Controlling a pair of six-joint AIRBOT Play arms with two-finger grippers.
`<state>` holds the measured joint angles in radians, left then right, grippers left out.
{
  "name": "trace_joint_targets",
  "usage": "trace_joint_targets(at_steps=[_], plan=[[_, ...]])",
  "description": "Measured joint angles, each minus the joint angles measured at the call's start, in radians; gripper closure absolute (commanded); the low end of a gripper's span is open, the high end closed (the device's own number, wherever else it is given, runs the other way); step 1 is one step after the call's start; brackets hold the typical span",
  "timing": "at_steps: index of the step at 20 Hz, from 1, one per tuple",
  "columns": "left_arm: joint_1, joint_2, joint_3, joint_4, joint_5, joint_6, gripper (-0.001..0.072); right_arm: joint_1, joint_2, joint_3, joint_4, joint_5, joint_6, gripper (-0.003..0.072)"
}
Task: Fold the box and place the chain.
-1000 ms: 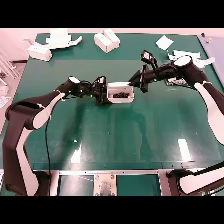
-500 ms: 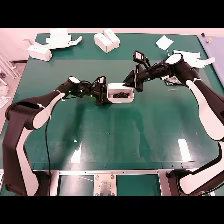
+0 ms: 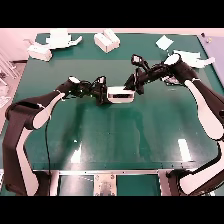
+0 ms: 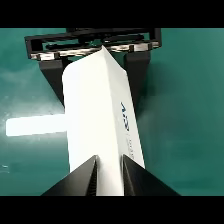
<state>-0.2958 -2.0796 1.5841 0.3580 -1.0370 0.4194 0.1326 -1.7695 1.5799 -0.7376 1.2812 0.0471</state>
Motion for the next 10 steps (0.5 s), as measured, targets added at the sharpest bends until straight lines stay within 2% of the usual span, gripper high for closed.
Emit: trace_joint_targets(at_steps=[3,4,8,10], plan=[[0.0,0.0,0.0,0.0,0.0,0.0,0.0165,0.008,0.0,0.0,-0.004,0.015,0.013,0.0495],[0.0,0.0,0.0,0.0,0.0,0.0,0.0165,0.011,0.0,0.0,-0.005,0.017,0.016,0.0536],[0.0,0.0,0.0,0.0,0.0,0.0,0.0165,0.027,-0.006,0.0,-0.008,0.025,0.023,0.0533],[0.0,0.0,0.0,0.0,0.0,0.0,0.0165,0.034,-0.013,0.0,-0.011,0.026,0.026,0.0434]])
